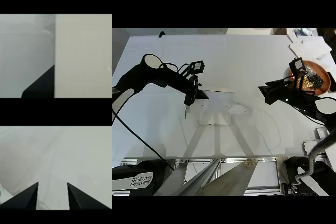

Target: Fold the box and place the chain.

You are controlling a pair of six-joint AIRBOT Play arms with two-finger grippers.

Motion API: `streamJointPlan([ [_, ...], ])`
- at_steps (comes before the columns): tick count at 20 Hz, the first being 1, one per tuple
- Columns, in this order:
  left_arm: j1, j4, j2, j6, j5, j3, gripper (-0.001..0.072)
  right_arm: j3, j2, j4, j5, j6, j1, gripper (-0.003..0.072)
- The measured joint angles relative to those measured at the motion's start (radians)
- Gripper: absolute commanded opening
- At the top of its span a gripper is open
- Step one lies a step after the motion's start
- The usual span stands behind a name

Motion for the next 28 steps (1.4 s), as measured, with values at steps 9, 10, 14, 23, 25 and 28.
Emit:
streamJointPlan([
  [9,-0.024,-0.166,-0.174,0.157,0.149,-0.014,0.0005,0.0,0.018,0.0,-0.003,0.013,0.0,0.0396],
  [10,-0.027,-0.175,-0.186,0.17,0.166,-0.014,0.0005,0.0,0.018,0.0,-0.003,0.014,0.0,0.0396],
  [14,-0.037,-0.195,-0.219,0.203,0.216,-0.014,0.0005,0.0,0.019,0.0,-0.003,0.015,0.0,0.0396],
  [23,-0.045,-0.202,-0.238,0.256,0.256,-0.014,0.0012,0.0,0.019,0.0,-0.001,0.015,0.0,0.0398],
  [25,-0.045,-0.202,-0.238,0.258,0.256,-0.014,0.0012,0.0,0.019,0.0,0.018,0.011,0.0,0.0399],
  [28,-0.045,-0.203,-0.238,0.26,0.259,-0.014,0.0012,0.0,0.019,-0.001,0.087,-0.031,0.0,0.0481],
])
